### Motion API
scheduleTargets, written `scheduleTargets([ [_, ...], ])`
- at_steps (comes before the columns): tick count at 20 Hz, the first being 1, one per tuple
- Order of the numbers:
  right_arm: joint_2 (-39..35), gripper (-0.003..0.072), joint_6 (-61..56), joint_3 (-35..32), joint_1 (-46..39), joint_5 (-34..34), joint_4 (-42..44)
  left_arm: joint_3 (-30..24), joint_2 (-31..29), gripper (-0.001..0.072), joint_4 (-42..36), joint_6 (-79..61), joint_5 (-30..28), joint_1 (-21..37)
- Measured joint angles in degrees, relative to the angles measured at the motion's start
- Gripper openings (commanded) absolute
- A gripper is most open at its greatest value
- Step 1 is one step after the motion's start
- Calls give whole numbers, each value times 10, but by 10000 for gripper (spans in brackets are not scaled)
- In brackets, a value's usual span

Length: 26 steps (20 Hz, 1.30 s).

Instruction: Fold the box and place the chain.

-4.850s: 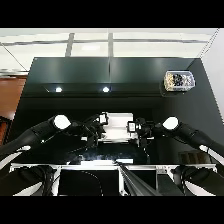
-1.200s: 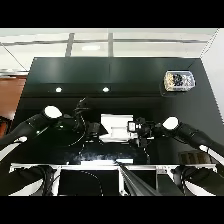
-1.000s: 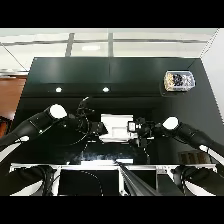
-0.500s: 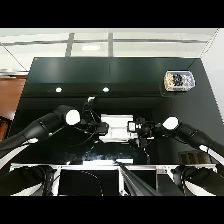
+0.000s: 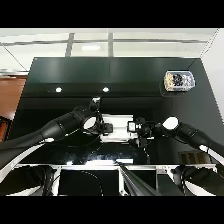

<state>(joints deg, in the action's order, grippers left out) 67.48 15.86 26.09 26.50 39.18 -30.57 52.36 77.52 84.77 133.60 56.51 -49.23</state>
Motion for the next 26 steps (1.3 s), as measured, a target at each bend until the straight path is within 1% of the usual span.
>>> scheduleTargets([
  [2, 0, 132, 0, 0, 0, 0, 0, 4, 10, 472, 6, 19, 7, -4],
  [3, 0, 132, 0, 0, 0, 0, 0, 5, 15, 383, 6, 27, 11, -6],
  [4, 0, 132, 0, 0, 0, 0, 0, 6, 19, 329, 6, 31, 11, -9],
  [6, 0, 132, 0, 0, 0, 0, 0, 7, 24, 326, 5, 38, 12, -14],
  [8, 0, 132, 0, 0, 0, 0, 0, 7, 27, 205, 4, 44, 13, -19],
  [9, 0, 132, 0, 0, 0, 0, 0, 8, 27, 175, 4, 45, 12, -20],
  [26, 0, 131, 0, 0, 0, 0, 0, 12, 29, 175, 7, 59, 12, -25],
])
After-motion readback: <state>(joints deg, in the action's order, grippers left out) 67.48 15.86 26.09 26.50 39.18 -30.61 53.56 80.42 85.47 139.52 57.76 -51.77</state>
